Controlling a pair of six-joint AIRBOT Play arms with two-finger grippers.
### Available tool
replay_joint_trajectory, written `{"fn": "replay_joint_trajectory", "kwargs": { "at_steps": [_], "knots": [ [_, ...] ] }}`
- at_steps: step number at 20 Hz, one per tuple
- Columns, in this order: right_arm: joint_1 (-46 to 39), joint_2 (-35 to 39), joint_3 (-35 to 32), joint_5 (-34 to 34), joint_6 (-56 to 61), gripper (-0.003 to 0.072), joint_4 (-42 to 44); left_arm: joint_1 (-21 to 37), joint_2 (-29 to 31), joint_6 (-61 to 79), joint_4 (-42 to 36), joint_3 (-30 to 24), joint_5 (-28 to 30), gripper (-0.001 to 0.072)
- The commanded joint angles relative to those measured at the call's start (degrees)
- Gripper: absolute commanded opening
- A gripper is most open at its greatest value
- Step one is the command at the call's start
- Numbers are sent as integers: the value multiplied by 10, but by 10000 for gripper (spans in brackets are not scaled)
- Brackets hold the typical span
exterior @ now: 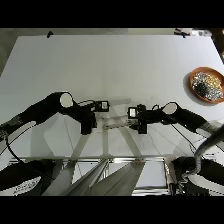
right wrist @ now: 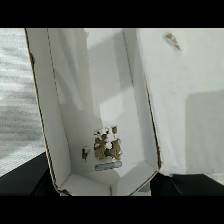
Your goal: Fold the box and place the chain.
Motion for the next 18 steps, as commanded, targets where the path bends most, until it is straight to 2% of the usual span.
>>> {"fn": "replay_joint_trajectory", "kwargs": {
  "at_steps": [1,9,13,18],
  "knots": [
    [1,0,0,0,0,412,0,-8,-1,10,12,0,25,129],
    [1,0,0,0,0,412,0,-10,-1,11,59,0,38,131],
    [1,0,0,0,0,412,0,-21,-1,56,35,0,40,131],
    [1,0,0,0,0,412,0,-38,-1,64,6,0,70,116]
  ]
}}
